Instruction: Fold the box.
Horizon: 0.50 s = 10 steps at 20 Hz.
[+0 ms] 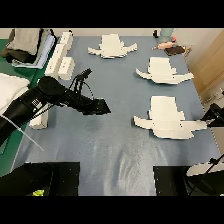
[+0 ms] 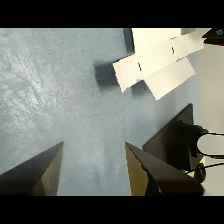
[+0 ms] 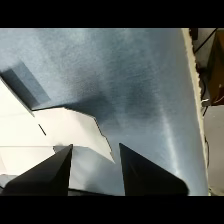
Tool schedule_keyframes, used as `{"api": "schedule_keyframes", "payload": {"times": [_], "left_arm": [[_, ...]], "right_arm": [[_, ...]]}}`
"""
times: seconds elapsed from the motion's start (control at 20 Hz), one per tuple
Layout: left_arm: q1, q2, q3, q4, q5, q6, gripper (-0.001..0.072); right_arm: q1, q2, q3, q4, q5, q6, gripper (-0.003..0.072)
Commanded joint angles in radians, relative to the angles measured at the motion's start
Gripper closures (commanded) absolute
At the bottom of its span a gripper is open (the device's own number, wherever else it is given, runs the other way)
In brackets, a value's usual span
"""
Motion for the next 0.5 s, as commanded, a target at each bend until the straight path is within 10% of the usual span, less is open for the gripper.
{"api": "schedule_keyframes", "payload": {"times": [0.0, 0.2, 0.45], "left_arm": [[0.000, 0.001, 0.002, -0.025, -0.021, -0.001, 0.0106], [0.000, 0.001, 0.002, -0.025, -0.027, -0.001, 0.0106], [0.000, 0.001, 0.002, -0.023, -0.022, 0.000, 0.0106]], "right_arm": [[-0.006, -0.034, 0.000, -0.003, -0.035, -0.037, 0.0208], [-0.002, -0.048, -0.016, 0.105, 0.014, -0.097, 0.0267], [0.087, -0.048, -0.053, 0.216, 0.066, -0.170, 0.0684]]}}
